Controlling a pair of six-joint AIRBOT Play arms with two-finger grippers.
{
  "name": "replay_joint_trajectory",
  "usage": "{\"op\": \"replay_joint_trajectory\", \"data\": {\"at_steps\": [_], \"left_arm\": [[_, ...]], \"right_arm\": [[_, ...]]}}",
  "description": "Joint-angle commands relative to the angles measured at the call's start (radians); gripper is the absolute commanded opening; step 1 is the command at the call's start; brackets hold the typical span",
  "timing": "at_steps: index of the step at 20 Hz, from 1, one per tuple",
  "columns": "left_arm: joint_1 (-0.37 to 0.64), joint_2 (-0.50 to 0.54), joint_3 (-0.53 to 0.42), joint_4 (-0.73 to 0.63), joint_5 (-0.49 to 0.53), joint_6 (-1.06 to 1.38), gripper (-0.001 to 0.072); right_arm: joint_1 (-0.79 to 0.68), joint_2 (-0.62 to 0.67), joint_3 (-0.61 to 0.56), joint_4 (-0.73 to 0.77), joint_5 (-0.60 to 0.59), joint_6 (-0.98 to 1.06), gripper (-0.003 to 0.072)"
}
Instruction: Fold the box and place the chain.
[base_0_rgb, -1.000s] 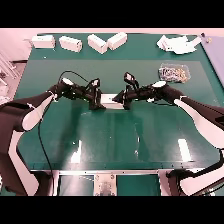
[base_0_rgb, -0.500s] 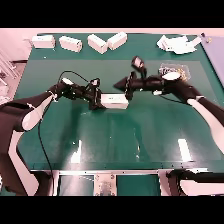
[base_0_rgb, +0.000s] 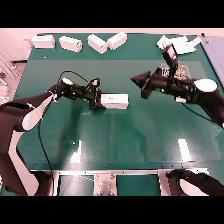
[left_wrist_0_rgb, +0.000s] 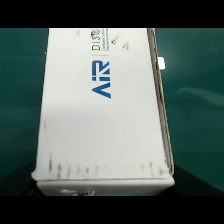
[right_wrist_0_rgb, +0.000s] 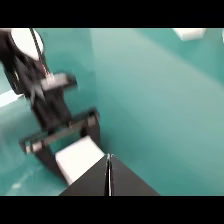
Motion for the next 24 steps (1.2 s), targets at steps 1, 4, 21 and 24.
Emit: {"op": "replay_joint_trajectory", "data": {"at_steps": [1, 4, 21, 24], "left_arm": [[0.000, 0.001, 0.001, 0.000, -0.001, 0.000, 0.0626], [0.000, 0.001, 0.001, 0.000, -0.002, 0.000, 0.0627], [0.082, 0.121, 0.021, -0.043, 0.090, -0.225, 0.0011], [0.162, 0.240, -0.004, -0.044, 0.137, -0.306, 0.0010]], "right_arm": [[-0.061, 0.086, -0.170, -0.019, -0.038, 0.046, 0.0005], [-0.100, 0.090, -0.243, -0.019, -0.037, 0.057, 0.0006], [-0.137, 0.090, -0.297, -0.019, -0.035, 0.093, 0.0006], [-0.137, 0.090, -0.297, -0.019, -0.036, 0.093, 0.0006]]}}
